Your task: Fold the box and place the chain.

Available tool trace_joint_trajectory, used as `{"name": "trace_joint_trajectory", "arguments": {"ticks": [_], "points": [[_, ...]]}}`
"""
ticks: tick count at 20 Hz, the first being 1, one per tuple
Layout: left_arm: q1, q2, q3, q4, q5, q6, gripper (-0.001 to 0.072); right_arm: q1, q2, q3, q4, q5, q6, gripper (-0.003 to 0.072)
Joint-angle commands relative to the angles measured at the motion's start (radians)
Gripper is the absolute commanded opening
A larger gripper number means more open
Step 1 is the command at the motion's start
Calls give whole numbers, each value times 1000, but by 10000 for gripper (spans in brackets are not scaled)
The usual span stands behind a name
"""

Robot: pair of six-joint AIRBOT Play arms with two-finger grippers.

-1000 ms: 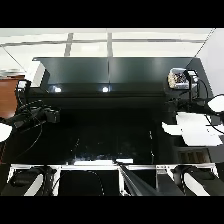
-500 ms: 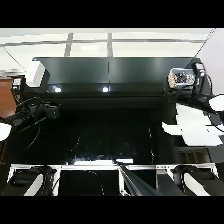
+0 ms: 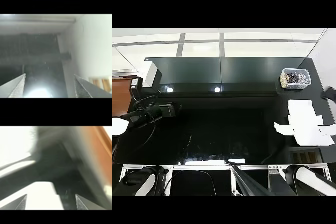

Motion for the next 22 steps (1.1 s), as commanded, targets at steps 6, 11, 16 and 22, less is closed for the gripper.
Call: {"name": "trace_joint_trajectory", "arguments": {"ticks": [6,11,16,22], "points": [[0,-114,0,18,-48,-14,711,-381,-297,272,107,520,-463,720],[0,-117,0,18,-48,-16,711,-323,-350,272,107,637,-548,720],[0,-117,0,18,-50,-16,711,-319,-289,271,50,656,-546,118],[0,-117,0,18,-50,-15,710,-203,-119,200,227,625,-546,14]]}}
